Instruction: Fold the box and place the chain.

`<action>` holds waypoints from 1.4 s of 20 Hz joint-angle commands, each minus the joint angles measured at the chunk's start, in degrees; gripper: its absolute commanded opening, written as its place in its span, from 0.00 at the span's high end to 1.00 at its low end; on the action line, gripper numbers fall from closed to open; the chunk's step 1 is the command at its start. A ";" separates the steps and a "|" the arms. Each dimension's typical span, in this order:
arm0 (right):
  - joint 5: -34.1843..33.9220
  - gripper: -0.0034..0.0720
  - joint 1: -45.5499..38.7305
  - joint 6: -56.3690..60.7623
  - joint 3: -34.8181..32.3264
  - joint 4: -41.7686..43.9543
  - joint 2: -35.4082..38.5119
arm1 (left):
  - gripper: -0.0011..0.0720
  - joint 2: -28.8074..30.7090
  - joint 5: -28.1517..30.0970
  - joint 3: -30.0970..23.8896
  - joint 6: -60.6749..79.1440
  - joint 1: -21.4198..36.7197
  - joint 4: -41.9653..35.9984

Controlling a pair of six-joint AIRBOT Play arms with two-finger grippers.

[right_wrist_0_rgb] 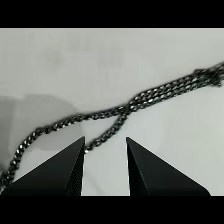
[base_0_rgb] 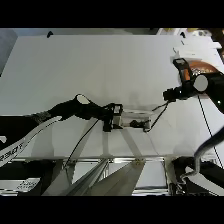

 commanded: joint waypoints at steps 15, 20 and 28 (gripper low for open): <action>-2.56 0.65 -3.69 -4.07 -0.22 6.91 -12.70 | 0.73 0.02 0.02 0.02 0.02 0.04 0.02; -2.45 0.67 -3.63 -4.17 -0.55 8.72 -14.60 | 0.73 0.02 0.02 0.02 0.02 0.04 0.02; 1.75 0.93 -3.63 -5.73 -0.52 9.20 -11.06 | 0.73 0.02 0.02 0.02 0.02 0.04 0.02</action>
